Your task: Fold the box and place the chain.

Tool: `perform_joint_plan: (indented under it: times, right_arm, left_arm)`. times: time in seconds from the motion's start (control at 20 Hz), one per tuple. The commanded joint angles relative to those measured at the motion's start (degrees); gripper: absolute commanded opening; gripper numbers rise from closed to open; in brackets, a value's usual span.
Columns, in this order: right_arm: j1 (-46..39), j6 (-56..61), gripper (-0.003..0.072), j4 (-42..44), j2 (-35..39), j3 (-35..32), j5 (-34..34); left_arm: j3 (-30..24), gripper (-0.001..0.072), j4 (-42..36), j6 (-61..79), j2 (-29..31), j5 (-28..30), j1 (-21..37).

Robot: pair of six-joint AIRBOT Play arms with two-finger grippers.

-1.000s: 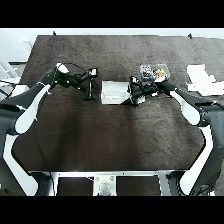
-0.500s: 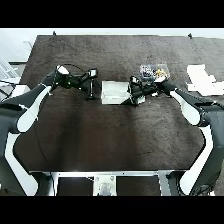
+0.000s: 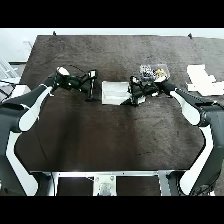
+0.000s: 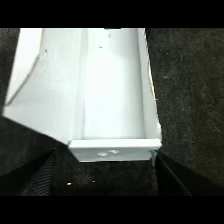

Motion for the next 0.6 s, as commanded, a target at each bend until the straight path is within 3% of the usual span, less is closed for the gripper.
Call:
perform_joint_plan:
  times: [0.0,0.55]
  right_arm:
    - [0.07,0.00,0.0439,0.09,0.00,-0.02,-0.13]
    - [0.07,0.00,0.0439,0.09,0.00,-0.02,-0.13]
  left_arm:
    - [0.00,0.0720,0.20,-0.02,-0.44,-0.37,0.02]
    - [0.02,0.0720,-2.29,0.11,-1.11,0.04,0.02]
